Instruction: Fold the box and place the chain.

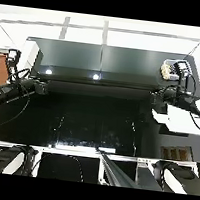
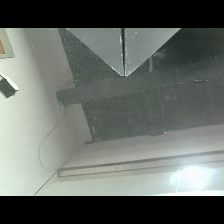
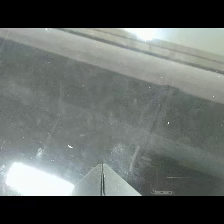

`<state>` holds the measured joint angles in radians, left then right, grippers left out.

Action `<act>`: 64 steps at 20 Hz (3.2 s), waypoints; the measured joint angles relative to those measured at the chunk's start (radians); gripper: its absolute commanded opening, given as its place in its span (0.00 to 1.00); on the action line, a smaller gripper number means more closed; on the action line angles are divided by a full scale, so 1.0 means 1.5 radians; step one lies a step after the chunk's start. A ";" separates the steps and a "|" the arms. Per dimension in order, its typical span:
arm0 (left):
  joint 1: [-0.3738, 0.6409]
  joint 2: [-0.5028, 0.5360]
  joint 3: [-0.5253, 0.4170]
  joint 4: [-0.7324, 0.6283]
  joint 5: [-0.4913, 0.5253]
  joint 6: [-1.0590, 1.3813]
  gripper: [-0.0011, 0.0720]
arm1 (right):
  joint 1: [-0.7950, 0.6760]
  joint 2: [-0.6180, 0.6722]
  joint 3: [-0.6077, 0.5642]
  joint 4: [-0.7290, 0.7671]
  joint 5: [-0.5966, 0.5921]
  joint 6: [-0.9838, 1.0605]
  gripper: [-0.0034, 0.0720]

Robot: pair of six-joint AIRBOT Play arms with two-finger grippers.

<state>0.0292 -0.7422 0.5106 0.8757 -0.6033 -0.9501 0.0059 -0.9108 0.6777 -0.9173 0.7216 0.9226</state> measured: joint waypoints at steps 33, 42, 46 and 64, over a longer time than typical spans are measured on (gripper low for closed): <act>-0.008 -0.106 0.057 0.012 0.025 -0.094 0.99 | -0.262 -0.083 0.116 -0.144 0.046 0.266 0.99; -0.008 -0.221 0.136 0.166 -0.098 -0.323 0.99 | -0.732 -0.338 0.355 -0.140 0.278 0.139 0.99; -0.007 -0.248 0.176 0.185 -0.151 -0.347 0.96 | -0.744 -0.441 0.427 -0.124 0.357 0.029 0.99; -0.006 -0.258 0.193 0.194 -0.194 -0.386 0.96 | -0.627 -0.414 0.384 -0.060 0.474 -0.069 0.06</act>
<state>0.0196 -1.1297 0.7998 1.1664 -0.8940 -1.5291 -0.9352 -1.5311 1.2541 -1.0073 1.4322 0.8196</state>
